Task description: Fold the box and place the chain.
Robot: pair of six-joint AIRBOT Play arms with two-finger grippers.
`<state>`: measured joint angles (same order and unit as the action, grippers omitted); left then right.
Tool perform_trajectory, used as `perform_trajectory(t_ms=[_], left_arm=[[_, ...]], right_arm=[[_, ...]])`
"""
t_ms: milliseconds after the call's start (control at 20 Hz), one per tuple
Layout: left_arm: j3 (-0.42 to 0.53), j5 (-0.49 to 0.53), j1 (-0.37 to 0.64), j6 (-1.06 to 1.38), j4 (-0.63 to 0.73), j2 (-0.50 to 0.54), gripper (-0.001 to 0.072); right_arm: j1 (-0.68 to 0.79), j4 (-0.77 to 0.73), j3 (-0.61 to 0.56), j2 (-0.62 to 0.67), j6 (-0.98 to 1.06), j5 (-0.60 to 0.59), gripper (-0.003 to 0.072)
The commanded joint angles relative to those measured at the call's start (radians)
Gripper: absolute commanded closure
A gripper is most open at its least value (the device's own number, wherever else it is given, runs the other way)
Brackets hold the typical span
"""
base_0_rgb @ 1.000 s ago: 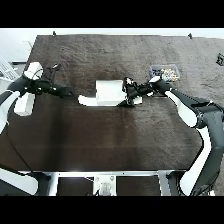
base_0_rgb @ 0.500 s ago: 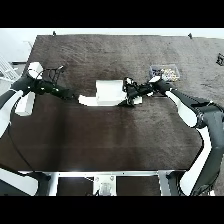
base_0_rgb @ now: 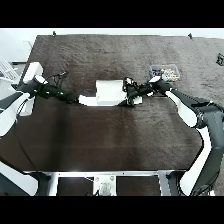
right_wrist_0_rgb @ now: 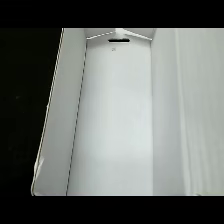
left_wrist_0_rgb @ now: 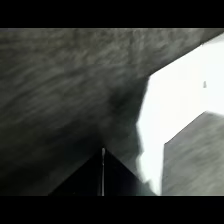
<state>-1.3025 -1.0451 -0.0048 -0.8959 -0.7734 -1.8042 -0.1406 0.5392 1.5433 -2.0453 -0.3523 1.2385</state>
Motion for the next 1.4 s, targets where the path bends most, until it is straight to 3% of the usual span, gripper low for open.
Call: perform_trajectory(t_ms=[0,250,600,900,1150,1200,1250,1350], left_arm=[[0.001,0.015,-0.055,0.026,0.082,-0.047,0.0688],[0.001,0.114,-0.129,0.093,0.192,-0.061,0.0688],[-0.088,0.027,-0.126,0.112,0.212,-0.059,0.0687],[-0.092,0.003,-0.126,0.114,0.214,-0.056,0.0685],[-0.137,-0.073,-0.125,0.119,0.214,-0.055,0.0684],[-0.148,-0.087,-0.125,0.119,0.214,-0.055,0.0651],[-0.153,-0.095,-0.125,0.119,0.214,-0.055,0.0502],[-0.154,-0.109,-0.125,0.119,0.214,-0.055,0.0461]], right_arm=[[-0.001,0.000,0.000,0.000,0.000,0.000,0.0047],[-0.001,0.000,0.000,0.000,0.000,0.000,0.0047],[-0.001,0.000,0.000,0.000,0.000,0.000,0.0047],[-0.001,0.000,0.000,0.000,0.000,0.000,0.0047],[-0.001,0.000,0.000,0.000,0.000,0.000,0.0048],[-0.001,0.000,0.000,0.000,0.000,0.000,0.0047],[-0.001,0.000,0.000,0.000,0.000,0.000,0.0048],[-0.001,0.000,0.000,0.000,0.000,0.000,0.0048]])
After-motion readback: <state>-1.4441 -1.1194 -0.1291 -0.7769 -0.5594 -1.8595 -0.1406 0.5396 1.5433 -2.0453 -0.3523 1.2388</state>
